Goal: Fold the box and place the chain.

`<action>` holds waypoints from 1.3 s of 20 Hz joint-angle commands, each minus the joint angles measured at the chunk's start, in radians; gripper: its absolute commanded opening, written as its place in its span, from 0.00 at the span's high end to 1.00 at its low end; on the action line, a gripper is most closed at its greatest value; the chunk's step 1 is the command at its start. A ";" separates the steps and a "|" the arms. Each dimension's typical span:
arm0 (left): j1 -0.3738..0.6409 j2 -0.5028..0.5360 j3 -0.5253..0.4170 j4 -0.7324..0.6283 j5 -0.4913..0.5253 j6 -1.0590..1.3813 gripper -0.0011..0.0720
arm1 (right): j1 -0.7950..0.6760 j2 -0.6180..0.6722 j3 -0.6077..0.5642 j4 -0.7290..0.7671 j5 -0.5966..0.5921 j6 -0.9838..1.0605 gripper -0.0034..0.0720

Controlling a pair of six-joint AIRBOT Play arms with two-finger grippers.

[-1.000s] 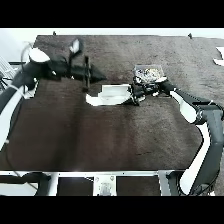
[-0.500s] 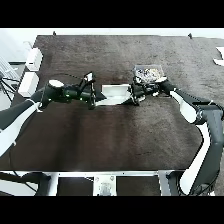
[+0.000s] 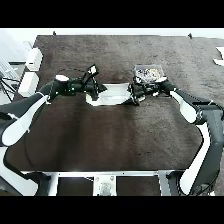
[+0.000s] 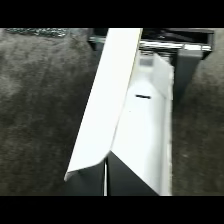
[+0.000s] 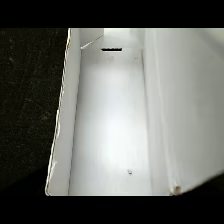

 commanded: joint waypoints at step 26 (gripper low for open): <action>-0.021 -0.116 0.097 0.090 0.163 -0.030 0.96 | 0.000 0.000 0.000 0.000 0.000 0.000 0.18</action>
